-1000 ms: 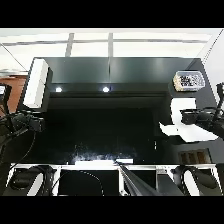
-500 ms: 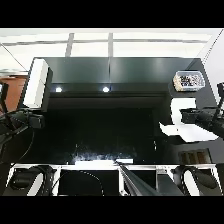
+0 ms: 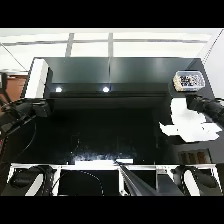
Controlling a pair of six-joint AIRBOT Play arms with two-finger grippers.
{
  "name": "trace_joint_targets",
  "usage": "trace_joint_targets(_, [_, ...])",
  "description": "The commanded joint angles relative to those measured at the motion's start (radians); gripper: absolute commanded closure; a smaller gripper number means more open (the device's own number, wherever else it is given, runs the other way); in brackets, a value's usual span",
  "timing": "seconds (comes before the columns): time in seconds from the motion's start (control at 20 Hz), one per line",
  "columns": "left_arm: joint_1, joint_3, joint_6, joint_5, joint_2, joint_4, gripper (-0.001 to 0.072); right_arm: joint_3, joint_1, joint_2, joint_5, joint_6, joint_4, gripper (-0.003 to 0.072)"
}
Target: Fold the box and place the chain.
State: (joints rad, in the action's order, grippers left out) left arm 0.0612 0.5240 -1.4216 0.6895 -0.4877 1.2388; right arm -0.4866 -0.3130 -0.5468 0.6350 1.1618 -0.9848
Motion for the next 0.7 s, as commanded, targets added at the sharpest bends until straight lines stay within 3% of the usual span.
trace_joint_targets(0.0, [0.051, 0.001, 0.001, 0.003, -0.081, -0.051, 0.0002, -0.079, -0.129, -0.139, -0.076, 0.234, -0.292, -0.0025])
trace_joint_targets(0.1, [0.090, 0.001, 0.002, 0.001, -0.108, -0.050, 0.0001, -0.207, -0.299, -0.308, 0.011, 0.322, -0.404, -0.0025])
trace_joint_targets(0.25, [0.110, 0.001, 0.004, -0.006, -0.135, -0.045, 0.0001, -0.417, -0.560, -0.553, 0.255, 0.378, -0.396, -0.0024])
trace_joint_targets(0.4, [0.110, 0.001, 0.003, -0.005, -0.148, -0.047, 0.0002, -0.566, -0.723, -0.729, 0.490, 0.335, -0.377, -0.0025])
trace_joint_targets(0.5, [0.111, 0.001, 0.004, -0.006, -0.149, -0.048, 0.0002, -0.598, -0.820, -0.806, 0.535, 0.245, -0.254, -0.0025])
trace_joint_targets(0.65, [0.111, 0.001, 0.004, -0.006, -0.149, -0.048, 0.0002, -0.609, -0.951, -0.913, 0.628, -0.049, 0.105, -0.0024])
